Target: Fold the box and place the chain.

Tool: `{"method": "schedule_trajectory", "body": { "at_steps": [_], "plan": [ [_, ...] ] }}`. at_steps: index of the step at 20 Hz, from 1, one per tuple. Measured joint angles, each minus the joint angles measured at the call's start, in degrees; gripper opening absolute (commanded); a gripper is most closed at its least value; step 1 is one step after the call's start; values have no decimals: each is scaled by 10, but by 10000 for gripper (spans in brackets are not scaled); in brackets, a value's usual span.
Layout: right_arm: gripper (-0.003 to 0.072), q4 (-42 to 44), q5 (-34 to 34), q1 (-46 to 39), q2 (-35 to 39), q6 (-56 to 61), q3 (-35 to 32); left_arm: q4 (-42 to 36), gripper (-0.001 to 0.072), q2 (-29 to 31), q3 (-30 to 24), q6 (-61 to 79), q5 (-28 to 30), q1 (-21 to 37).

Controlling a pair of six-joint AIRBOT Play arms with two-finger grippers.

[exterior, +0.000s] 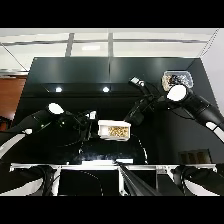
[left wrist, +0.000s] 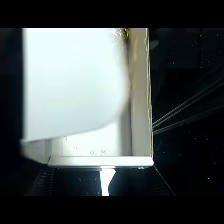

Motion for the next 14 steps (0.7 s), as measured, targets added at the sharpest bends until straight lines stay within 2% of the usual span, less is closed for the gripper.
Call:
{"method": "schedule_trajectory", "body": {
  "at_steps": [5,9,11,14],
  "plan": [
    [720,16,53,11,0,-71,1,0,379,0,0,0,0,0],
    [710,3,56,37,2,-86,1,0,379,0,0,0,0,0],
    [552,-12,52,51,6,-86,-1,0,379,0,0,0,0,0],
    [552,-26,36,71,20,-83,-20,0,380,0,0,0,0,0]
  ]
}}
